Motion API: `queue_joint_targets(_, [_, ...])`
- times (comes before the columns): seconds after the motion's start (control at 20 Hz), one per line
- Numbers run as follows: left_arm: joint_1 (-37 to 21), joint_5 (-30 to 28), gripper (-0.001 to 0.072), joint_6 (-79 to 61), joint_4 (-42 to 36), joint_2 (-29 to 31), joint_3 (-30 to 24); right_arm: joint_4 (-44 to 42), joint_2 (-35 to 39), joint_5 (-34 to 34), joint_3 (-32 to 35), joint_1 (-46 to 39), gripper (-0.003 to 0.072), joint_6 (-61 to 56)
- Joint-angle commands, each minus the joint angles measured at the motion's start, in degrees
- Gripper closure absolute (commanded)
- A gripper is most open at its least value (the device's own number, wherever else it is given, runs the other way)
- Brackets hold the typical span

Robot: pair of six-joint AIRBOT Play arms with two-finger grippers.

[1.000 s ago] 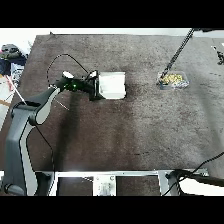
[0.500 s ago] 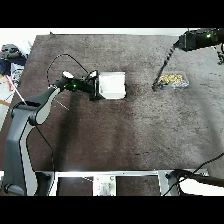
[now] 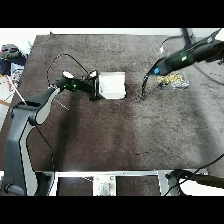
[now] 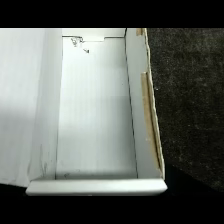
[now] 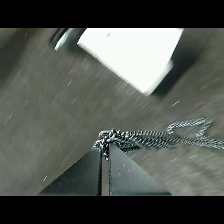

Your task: Fold the box and place the chain.

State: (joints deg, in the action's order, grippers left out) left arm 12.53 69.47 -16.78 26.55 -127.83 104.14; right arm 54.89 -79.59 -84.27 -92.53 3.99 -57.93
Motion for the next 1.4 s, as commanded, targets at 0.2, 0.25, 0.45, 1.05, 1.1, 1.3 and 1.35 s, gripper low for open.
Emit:
queue_joint_targets(0.2, [0.0,0.0,0.0241,0.0,0.0,0.0,0.0,10.5,0.0,4.6,12.4,1.0,0.0671,-0.9])
queue_joint_targets(0.25, [0.0,0.0,0.0241,0.0,0.0,0.0,0.0,16.8,0.0,7.5,12.4,1.0,0.0672,-4.4])
queue_joint_targets(0.45, [0.0,0.0,0.0241,0.0,0.0,0.0,0.0,33.8,-0.1,11.7,12.5,0.8,0.0672,-13.5])
queue_joint_targets(1.05, [0.0,0.0,0.024,0.0,0.0,0.0,0.0,14.2,-11.3,33.6,19.2,0.1,0.0363,-2.1])
queue_joint_targets(1.1, [0.0,0.0,0.0241,0.0,0.0,0.0,0.0,13.4,-13.4,33.0,18.2,0.1,0.0417,-0.9])
queue_joint_targets(1.3, [0.0,0.0,0.0241,0.0,0.0,0.0,0.0,13.9,-20.0,31.3,13.9,1.4,0.046,1.4])
queue_joint_targets(1.35, [0.0,0.0,0.0241,0.0,0.0,0.0,0.0,14.8,-20.9,31.2,13.0,1.7,0.0459,1.4])
